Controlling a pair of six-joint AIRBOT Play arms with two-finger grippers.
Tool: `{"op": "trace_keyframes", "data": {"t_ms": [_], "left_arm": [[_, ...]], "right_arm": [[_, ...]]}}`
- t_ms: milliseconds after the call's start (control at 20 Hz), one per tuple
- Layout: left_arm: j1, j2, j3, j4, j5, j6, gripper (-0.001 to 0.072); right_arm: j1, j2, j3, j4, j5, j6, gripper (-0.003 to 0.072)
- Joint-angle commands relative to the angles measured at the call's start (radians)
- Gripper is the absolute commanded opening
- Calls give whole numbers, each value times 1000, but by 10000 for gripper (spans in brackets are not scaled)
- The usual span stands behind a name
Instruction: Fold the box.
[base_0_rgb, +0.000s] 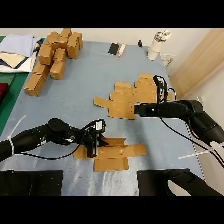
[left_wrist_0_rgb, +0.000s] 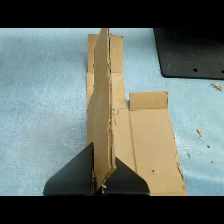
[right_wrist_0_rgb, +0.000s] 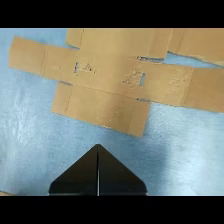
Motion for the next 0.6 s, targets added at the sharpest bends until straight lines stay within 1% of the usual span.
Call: {"op": "trace_keyframes", "data": {"t_ms": [0, 150, 250, 400, 450, 550], "left_arm": [[0, 0, -1, 10, 2, -48, 13], [0, 0, 0, 10, 0, -48, 12], [0, 0, 0, 10, 1, -48, 12], [0, 0, 0, 10, 1, -48, 12], [0, 0, 0, 10, 1, -48, 12], [0, 0, 0, 10, 1, -48, 12]], "right_arm": [[1, 0, 0, -3, -45, 0, 1], [1, 2, 0, -3, -166, 2, 1], [2, 3, 1, -2, -280, 46, 1], [18, 33, 4, 71, -528, 100, 1], [59, 69, 0, 56, -554, 157, 0], [167, 162, -21, -21, -525, 284, 0]]}}
